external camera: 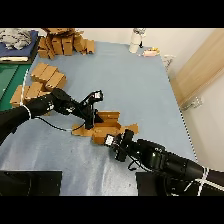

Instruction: Fold the box.

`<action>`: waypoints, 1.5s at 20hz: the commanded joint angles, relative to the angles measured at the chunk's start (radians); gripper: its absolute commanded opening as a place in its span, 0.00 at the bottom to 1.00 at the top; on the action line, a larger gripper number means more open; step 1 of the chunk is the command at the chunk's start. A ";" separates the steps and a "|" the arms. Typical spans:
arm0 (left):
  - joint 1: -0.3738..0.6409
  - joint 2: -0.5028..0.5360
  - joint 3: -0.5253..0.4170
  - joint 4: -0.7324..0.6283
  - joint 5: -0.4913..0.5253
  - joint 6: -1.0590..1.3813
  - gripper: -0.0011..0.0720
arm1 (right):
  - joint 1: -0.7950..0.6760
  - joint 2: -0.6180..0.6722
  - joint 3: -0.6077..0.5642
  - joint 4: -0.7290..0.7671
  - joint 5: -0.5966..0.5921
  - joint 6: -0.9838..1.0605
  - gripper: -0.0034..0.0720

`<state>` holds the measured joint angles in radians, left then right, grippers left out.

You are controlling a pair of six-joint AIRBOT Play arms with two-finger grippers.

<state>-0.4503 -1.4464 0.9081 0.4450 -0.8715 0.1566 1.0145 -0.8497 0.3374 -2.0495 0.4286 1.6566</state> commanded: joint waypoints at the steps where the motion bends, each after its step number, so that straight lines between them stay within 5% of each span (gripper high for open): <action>1: 0.001 0.000 0.000 0.000 0.000 0.000 0.04 | -0.012 0.003 0.000 0.008 -0.055 -0.001 0.54; 6: 0.001 0.000 0.000 0.000 0.000 0.000 0.04 | -0.093 0.003 0.000 0.125 -0.153 -0.066 0.54; 12: 0.001 0.000 0.000 0.000 0.000 0.000 0.04 | -0.235 0.002 0.000 0.743 -0.141 -0.684 0.54; 14: 0.001 0.000 0.000 0.000 0.000 0.000 0.04 | -0.275 -0.002 0.000 0.783 -0.126 -0.715 0.21; 16: 0.001 0.000 0.000 0.000 0.000 0.001 0.04 | -0.299 -0.005 0.000 0.819 -0.112 -0.819 0.22; 17: 0.001 0.000 0.000 0.000 0.000 0.000 0.04 | -0.302 -0.005 0.000 0.890 -0.114 -0.914 0.34; 19: 0.001 0.000 0.000 0.000 0.000 0.001 0.04 | -0.336 -0.009 0.000 1.035 -0.109 -1.077 0.74; 23: 0.001 0.000 0.000 0.000 0.000 0.000 0.04 | -0.424 -0.031 0.008 1.297 -0.048 -1.383 0.74; 28: 0.001 0.000 0.000 0.000 0.000 0.000 0.04 | -0.479 -0.080 0.048 1.351 0.039 -1.557 0.74; 30: 0.002 0.000 0.000 0.000 0.000 0.001 0.04 | -0.505 -0.080 0.056 1.364 0.072 -1.603 0.86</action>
<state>-0.4500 -1.4464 0.9081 0.4446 -0.8719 0.1566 0.5442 -0.9192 0.3767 -0.7361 0.4404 0.1688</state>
